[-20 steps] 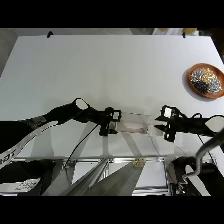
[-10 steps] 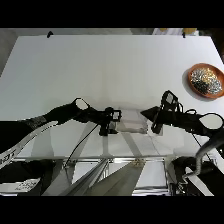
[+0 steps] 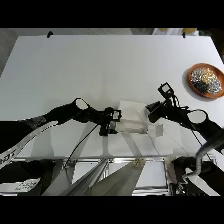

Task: Fold the box and place the chain.

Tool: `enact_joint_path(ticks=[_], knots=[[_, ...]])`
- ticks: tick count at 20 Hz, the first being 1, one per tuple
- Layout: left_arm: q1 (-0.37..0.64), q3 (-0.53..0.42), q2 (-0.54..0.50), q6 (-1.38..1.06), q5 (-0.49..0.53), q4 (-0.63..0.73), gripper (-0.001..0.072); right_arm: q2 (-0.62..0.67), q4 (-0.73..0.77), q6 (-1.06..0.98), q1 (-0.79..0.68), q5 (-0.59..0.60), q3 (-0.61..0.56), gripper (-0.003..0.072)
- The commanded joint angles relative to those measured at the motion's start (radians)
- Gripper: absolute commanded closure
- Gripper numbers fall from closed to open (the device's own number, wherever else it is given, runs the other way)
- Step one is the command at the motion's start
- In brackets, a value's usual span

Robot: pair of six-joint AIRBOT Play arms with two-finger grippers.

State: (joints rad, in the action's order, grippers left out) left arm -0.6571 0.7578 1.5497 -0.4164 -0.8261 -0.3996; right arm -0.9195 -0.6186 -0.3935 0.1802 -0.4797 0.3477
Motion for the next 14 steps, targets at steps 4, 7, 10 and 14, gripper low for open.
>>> enact_joint_path(ticks=[4,7,10,14], knots=[[0.001,0.0,-0.001,-0.003,0.0,-0.001,0.0456,0.066,-0.112,-0.055,0.002,-0.109,0.052,0.0669],[0.001,0.0,-0.001,-0.003,0.0,-0.001,0.0456,0.178,-0.2,-0.05,0.002,-0.227,0.09,0.0669],[0.001,0.0,-0.001,-0.003,0.0,-0.001,0.0456,0.263,-0.392,-0.047,0.002,-0.348,0.09,0.0669],[0.001,0.0,-0.001,-0.003,0.0,-0.001,0.0456,0.272,-0.527,0.143,0.002,-0.613,0.089,0.0669]])
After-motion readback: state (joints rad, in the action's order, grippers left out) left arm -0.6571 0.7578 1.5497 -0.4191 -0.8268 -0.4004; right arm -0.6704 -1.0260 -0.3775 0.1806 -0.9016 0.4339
